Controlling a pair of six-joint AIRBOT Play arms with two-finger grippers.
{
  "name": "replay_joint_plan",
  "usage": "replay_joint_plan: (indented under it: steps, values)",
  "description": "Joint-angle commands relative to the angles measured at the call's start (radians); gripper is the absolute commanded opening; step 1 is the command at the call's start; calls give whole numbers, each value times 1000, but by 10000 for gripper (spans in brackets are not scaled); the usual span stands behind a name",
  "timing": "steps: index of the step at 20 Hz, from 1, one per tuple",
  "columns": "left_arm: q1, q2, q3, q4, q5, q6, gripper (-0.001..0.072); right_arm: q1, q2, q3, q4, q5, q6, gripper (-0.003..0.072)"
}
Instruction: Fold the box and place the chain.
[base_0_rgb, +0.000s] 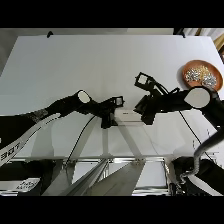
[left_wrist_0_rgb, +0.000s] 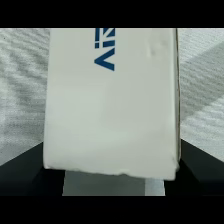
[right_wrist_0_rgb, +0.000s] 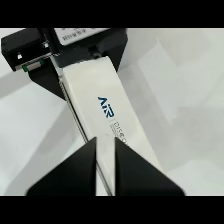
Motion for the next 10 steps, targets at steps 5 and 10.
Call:
replay_joint_plan:
  steps: [5,10]
  values:
    - [0,1,0,0,1,0,154,-45,37,-286,354,-371,11,9]
    - [0,1,0,0,1,0,154,-39,37,-407,637,-418,-195,8]
